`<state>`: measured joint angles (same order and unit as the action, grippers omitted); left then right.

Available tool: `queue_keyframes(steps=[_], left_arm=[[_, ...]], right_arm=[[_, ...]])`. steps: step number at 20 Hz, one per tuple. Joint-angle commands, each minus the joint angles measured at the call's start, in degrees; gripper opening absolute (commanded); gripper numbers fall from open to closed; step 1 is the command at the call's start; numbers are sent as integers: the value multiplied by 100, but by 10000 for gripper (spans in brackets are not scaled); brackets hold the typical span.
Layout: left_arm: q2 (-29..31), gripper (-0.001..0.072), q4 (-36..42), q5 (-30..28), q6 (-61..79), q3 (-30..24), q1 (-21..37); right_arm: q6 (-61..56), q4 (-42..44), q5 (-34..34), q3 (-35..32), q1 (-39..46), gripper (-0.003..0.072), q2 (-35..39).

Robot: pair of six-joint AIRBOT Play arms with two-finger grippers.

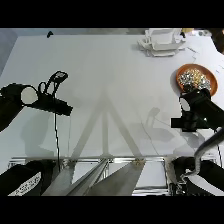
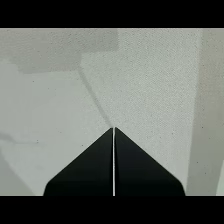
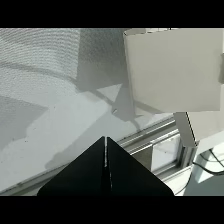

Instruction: Fold the box and place the chain.

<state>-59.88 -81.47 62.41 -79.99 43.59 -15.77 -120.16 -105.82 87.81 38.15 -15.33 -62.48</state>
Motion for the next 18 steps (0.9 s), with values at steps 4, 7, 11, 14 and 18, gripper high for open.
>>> queue_keyframes(steps=[4, 7, 11, 14, 18], left_arm=[[2, 9, 0, -2, 0, -2, -4], [2, 9, 0, -2, 2, -2, -4], [2, 9, 0, -2, 2, -2, -4], [2, 9, 0, -2, 2, -2, -4], [2, 9, 0, -2, 0, -2, -4]], right_arm=[[0, 2, 2, -2, 4, 10, 4], [0, 0, 2, -2, 4, 10, 4], [57, -4, -649, -2, 7, 11, 2], [284, -87, -1241, 7, 9, 11, 2], [2002, -695, -1322, 393, 11, 10, 2]])
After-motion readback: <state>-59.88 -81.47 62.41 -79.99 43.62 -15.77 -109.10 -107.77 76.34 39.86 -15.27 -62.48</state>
